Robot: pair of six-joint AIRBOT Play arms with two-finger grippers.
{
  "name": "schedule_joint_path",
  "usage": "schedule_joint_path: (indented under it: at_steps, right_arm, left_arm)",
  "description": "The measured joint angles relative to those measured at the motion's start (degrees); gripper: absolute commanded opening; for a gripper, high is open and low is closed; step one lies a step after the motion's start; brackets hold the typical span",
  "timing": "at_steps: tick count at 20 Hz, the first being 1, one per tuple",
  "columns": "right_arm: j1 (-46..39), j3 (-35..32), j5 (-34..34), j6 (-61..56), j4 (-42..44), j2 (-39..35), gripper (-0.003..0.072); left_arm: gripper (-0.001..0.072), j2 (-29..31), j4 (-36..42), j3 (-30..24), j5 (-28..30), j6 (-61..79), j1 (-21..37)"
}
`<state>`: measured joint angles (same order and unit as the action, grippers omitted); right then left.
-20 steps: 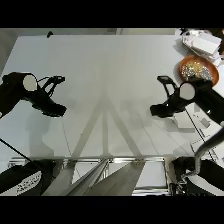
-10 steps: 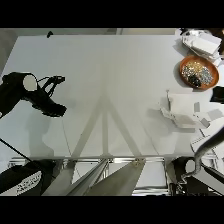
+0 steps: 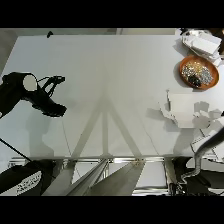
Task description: Fold the box and place the chain.
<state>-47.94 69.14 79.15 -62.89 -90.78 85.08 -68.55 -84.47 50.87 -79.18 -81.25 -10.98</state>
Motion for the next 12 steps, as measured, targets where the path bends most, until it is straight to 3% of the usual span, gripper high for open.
schedule_joint_path:
  at_steps: [5, 6, 9, 10, 12]
  right_arm:
    - [-0.31, 0.96, -1.68, 4.35, 5.31, 5.07, 0.0513]
    - [-0.15, 1.07, -1.70, 4.92, 5.97, 5.68, 0.0480]
    - [0.85, 1.18, -1.55, 6.51, 7.21, 7.10, 0.0309]
    - [1.31, 1.20, -1.36, 7.19, 7.41, 7.37, 0.0155]
    - [2.34, 1.20, -0.61, 8.09, 8.41, 7.69, 0.0043]
  left_arm:
    - [0.0013, 0.00, 0.00, 0.00, -0.07, 0.00, 0.00]
    - [0.0013, 0.00, 0.00, 0.00, -0.09, 0.00, 0.00]
    - [0.0013, 0.00, 0.00, 0.00, -0.13, 0.00, 0.00]
    - [0.0013, 0.00, 0.00, 0.00, -0.13, 0.00, 0.00]
    - [0.0013, 0.00, 0.00, 0.00, -0.13, 0.00, 0.00]
